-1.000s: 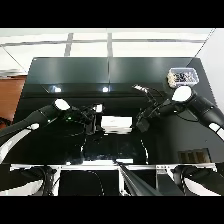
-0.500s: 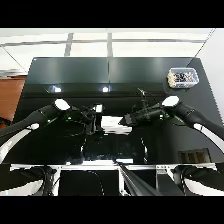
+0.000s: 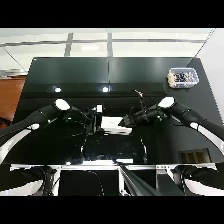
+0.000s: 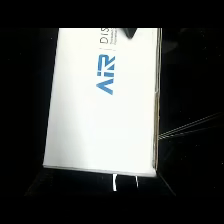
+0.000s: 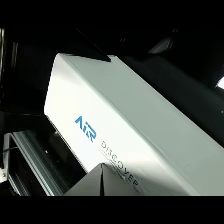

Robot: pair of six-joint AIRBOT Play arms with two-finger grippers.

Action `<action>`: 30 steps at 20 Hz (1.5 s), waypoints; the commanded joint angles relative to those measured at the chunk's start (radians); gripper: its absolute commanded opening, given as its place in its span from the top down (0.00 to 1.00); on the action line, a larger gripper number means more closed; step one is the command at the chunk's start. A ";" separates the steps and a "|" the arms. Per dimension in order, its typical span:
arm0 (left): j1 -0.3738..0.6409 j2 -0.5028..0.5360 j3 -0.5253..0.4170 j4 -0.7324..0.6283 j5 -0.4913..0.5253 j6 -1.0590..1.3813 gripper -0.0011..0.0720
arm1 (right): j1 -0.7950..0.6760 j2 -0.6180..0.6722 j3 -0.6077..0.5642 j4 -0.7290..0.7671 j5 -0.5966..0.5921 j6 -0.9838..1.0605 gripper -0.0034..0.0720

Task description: Fold the box and place the chain.

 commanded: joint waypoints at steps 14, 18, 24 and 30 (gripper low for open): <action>-0.048 0.152 0.180 0.119 -0.054 -0.246 0.00 | -0.679 0.530 0.107 -0.412 0.397 0.119 0.94; -0.133 -0.043 0.402 0.214 -0.120 -0.406 0.01 | -0.686 0.530 0.090 -0.375 0.378 0.119 0.94; -0.167 -0.246 0.560 0.228 -0.265 -0.500 0.00 | -0.686 0.530 0.087 -0.372 0.385 0.118 0.94; -0.167 -0.260 0.560 0.229 -0.287 -0.499 0.01 | -0.686 0.530 0.087 -0.373 0.379 0.118 0.94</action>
